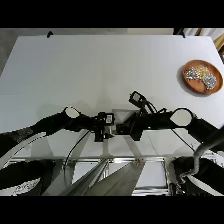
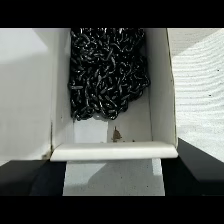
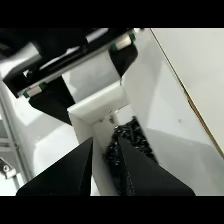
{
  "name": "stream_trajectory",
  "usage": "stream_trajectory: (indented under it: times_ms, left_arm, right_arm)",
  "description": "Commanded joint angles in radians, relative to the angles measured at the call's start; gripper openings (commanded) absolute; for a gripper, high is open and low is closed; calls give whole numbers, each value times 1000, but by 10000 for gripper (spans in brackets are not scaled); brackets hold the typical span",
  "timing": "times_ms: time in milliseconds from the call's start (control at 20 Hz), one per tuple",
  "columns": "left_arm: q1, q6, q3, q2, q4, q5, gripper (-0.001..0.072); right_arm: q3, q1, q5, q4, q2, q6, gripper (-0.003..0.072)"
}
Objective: Fold the box and place the chain.
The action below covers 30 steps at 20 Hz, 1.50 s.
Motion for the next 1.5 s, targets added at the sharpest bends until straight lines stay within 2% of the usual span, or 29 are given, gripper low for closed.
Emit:
stream_trajectory:
  times_ms: [0, 50, 150, 300, 450, 600, 700, 1000, 1050, 1100, 1150, 1300, 1450]
  left_arm:
    - [-1, 0, 0, 1, 0, 0, 31]
    - [-1, 0, 0, 1, 0, 0, 31]
    - [-1, 0, 0, 1, 0, 0, 31]
    - [-1, 0, 0, 1, 0, 0, 31]
    - [0, 0, 0, 1, 0, 0, 31]
    - [-1, 0, 0, 1, 0, 0, 31]
    - [0, 0, 0, 1, 0, 0, 31]
    - [-1, 0, 0, 1, 0, 0, 31]
    - [0, 0, 0, 1, 0, 0, 31]
    - [0, 0, 0, 1, 0, 0, 31]
    - [-1, 0, 0, 1, 0, 0, 31]
    - [0, 0, 0, 1, 0, 0, 31]
    - [0, 0, 0, 1, 0, 0, 31]
  right_arm:
    - [85, -2, 27, -289, 104, 211, 188]
    - [127, -2, 25, -409, 127, 272, 172]
    - [222, -2, 37, -576, 120, 315, 55]
    - [352, -3, 40, -622, -14, 307, 55]
    - [472, -69, 104, -542, -188, 218, 55]
    - [507, -129, 341, -346, -304, -57, 55]
    - [505, -129, 468, -323, -350, -126, 54]
    - [490, -103, 520, -326, -411, -137, 60]
    - [489, -92, 549, -323, -409, -140, 127]
    - [489, -81, 570, -319, -407, -139, 261]
    - [489, -67, 595, -314, -406, -132, 302]
    - [481, -27, 646, -312, -388, -132, 302]
    - [410, 8, 577, -312, -317, -137, 303]
